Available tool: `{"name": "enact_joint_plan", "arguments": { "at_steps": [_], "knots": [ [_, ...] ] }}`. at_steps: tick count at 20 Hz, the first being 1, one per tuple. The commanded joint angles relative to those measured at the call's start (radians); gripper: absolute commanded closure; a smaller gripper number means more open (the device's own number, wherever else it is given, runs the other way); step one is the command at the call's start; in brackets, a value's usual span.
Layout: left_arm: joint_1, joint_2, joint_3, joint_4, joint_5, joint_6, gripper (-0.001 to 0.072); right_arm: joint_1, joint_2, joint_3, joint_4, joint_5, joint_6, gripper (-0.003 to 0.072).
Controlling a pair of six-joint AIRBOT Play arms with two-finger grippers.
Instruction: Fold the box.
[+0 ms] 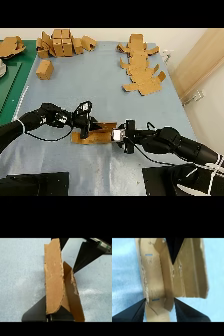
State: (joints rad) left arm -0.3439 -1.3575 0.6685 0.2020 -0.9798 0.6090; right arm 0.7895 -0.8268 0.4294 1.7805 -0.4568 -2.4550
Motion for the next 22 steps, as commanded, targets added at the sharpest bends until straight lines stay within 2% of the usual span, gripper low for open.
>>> {"name": "enact_joint_plan", "arguments": {
  "at_steps": [1,15,18,20,22],
  "knots": [
    [0.001,0.001,-0.001,0.000,0.000,0.000,0.0697,-0.038,0.001,0.011,0.120,-0.004,-0.146,0.0128],
    [0.001,0.001,-0.001,0.000,0.000,0.000,0.0697,-0.095,-0.028,0.012,0.138,0.006,-0.152,0.0128],
    [0.001,0.001,-0.001,0.000,0.000,0.001,0.0697,-0.144,-0.054,0.036,0.293,-0.013,-0.328,0.0128],
    [0.001,0.001,-0.001,0.000,0.000,0.000,0.0697,-0.182,-0.085,0.062,0.399,-0.079,-0.460,0.0128],
    [0.001,0.001,-0.001,0.000,0.000,0.000,0.0697,-0.205,-0.125,0.084,0.431,-0.136,-0.478,0.0129]
  ]
}}
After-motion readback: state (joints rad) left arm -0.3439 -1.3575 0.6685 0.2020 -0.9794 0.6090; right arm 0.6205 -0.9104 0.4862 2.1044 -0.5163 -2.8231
